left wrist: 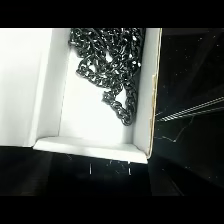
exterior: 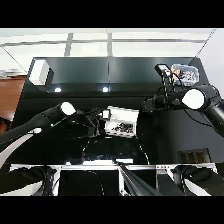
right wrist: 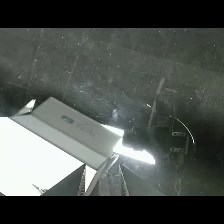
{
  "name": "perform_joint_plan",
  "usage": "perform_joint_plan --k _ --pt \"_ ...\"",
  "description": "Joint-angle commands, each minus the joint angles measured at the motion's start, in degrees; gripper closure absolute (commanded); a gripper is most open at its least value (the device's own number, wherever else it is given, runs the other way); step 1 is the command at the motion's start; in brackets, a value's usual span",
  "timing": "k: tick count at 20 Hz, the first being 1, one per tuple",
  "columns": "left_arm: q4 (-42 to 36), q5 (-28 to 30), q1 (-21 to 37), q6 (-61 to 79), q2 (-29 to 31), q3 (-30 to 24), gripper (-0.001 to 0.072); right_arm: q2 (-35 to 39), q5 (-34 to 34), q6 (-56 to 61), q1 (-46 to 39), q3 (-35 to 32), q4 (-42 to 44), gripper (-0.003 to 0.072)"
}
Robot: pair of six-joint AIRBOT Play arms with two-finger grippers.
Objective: Fold the box and place the chain.
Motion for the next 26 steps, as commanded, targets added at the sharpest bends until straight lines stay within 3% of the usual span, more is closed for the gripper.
perform_joint_plan --k 1,8,22,23,24,25,26 --pt "0.13 -1.18 1.51 0.17 -0.04 0.11 0.0001 0.02 0.02 0.02 -0.02 -0.02 0.00 0.0431" --pt "-2.95 -9.09 3.54 6.27 -2.95 3.78 0.0000 0.02 0.02 0.02 -0.02 -0.02 0.02 0.0432" --pt "-4.55 -7.08 0.39 6.14 -3.50 3.76 0.0002 0.02 0.02 0.00 -0.02 -0.02 0.00 0.0431" --pt "-4.55 -7.17 0.22 5.90 -3.50 3.74 0.0014 0.02 0.00 0.00 -0.02 -0.02 -0.02 0.0432" --pt "-4.55 -7.21 0.26 5.88 -3.50 3.74 0.0084 0.02 -0.09 0.00 -0.02 -0.02 -0.15 0.0431" --pt "-4.52 -7.26 0.26 5.88 -3.48 3.76 0.0212 0.02 -0.52 0.00 -0.02 -0.02 -0.79 0.0431" --pt "-4.55 -7.30 0.24 5.88 -3.45 3.78 0.0250 0.02 -1.09 0.00 -0.04 -0.02 -1.14 0.0431"
